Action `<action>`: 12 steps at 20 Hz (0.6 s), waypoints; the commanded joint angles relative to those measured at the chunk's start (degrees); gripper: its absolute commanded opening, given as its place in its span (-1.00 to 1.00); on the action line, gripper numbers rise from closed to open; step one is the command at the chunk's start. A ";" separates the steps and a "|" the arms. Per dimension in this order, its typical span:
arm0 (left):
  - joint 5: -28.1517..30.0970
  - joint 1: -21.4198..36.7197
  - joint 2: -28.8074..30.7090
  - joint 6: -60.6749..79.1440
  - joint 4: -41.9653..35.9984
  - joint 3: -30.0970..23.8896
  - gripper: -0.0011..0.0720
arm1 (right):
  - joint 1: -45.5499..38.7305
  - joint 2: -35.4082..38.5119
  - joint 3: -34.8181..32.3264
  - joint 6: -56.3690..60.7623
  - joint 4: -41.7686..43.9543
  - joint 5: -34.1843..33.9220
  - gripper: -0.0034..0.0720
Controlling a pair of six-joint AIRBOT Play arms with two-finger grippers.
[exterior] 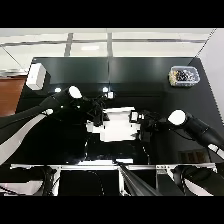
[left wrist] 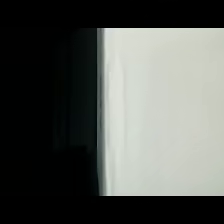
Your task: Fold the box and place the chain.
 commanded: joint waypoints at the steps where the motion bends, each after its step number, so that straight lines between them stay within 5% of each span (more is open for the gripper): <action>1: 0.11 0.02 -0.02 0.13 0.04 0.02 -0.91 | 0.13 -0.04 0.42 0.04 -3.26 5.49 0.97; 5: 0.11 -0.07 -0.02 0.13 -0.07 0.02 -0.91 | 2.78 -0.24 -0.15 -1.27 -5.07 4.13 0.97; 12: -0.09 -0.07 -0.02 0.13 -0.09 0.02 -0.91 | 5.05 -1.11 -2.95 0.52 -4.39 -11.89 0.97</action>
